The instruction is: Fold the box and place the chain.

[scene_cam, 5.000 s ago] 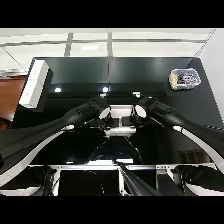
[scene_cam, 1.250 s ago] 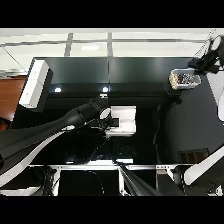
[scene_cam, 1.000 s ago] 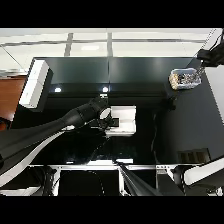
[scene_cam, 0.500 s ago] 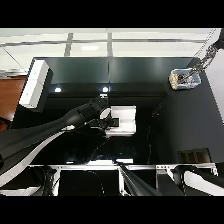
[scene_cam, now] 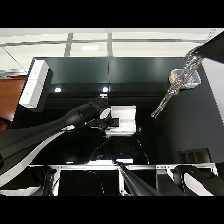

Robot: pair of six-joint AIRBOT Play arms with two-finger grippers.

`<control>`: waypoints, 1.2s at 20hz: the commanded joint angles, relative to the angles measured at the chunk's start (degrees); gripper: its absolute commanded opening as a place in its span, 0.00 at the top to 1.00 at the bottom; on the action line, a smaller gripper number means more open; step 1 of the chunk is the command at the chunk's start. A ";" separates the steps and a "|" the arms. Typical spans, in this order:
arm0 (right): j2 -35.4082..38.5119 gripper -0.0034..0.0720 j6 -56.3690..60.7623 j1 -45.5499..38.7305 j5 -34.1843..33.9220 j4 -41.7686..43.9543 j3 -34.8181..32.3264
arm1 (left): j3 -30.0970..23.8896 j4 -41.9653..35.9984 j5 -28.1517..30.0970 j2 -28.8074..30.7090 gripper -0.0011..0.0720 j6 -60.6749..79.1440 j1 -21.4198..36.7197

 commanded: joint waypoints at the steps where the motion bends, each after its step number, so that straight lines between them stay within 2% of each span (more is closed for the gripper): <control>1: 0.59 0.94 0.61 4.74 3.28 6.71 -0.15 | 0.00 0.00 -0.07 -0.02 0.95 0.02 0.00; 5: 0.28 0.94 1.60 10.58 2.99 6.58 -0.26 | 0.00 0.04 0.11 -0.02 0.95 0.02 0.02; 12: -2.05 0.95 2.75 18.16 -3.04 6.01 -1.42 | 0.00 0.04 0.09 -0.02 0.95 0.02 0.02; 24: -2.14 0.95 2.49 21.44 -13.92 3.10 -29.22 | 0.00 0.22 0.07 -0.02 0.95 0.02 0.04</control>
